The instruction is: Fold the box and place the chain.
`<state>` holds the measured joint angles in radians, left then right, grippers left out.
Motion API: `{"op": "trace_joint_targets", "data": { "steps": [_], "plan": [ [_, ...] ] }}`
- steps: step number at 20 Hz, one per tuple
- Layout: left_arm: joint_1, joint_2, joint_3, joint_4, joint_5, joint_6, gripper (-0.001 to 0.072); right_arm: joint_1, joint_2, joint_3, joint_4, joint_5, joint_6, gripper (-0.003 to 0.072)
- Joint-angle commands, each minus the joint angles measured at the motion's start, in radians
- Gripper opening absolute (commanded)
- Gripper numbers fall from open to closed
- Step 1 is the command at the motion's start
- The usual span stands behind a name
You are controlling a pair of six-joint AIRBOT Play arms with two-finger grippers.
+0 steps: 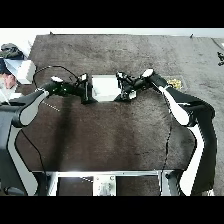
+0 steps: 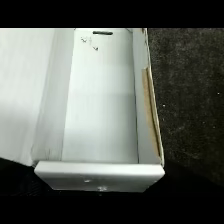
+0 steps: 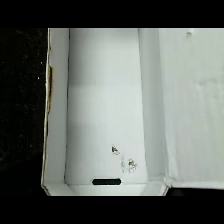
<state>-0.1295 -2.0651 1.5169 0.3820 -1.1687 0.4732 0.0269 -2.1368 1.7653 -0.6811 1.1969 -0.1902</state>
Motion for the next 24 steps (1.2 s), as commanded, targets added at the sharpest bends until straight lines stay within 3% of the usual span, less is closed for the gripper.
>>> {"op": "trace_joint_targets", "data": {
  "steps": [1,16,19,24],
  "plan": [
    [-0.002,0.000,0.000,0.000,-0.005,0.014,0.0712,0.001,0.000,0.001,0.000,0.000,0.000,0.0538],
    [-0.021,0.000,0.000,0.000,0.002,0.014,0.0710,0.001,0.000,0.001,0.000,0.000,0.000,0.0538],
    [-0.021,0.000,0.000,0.008,0.008,0.013,0.0363,0.001,0.000,0.001,0.000,0.000,0.000,0.0538],
    [-0.021,0.000,0.000,0.008,0.008,0.005,0.0348,0.001,0.000,0.001,0.000,0.000,0.000,0.0538]
  ]
}}
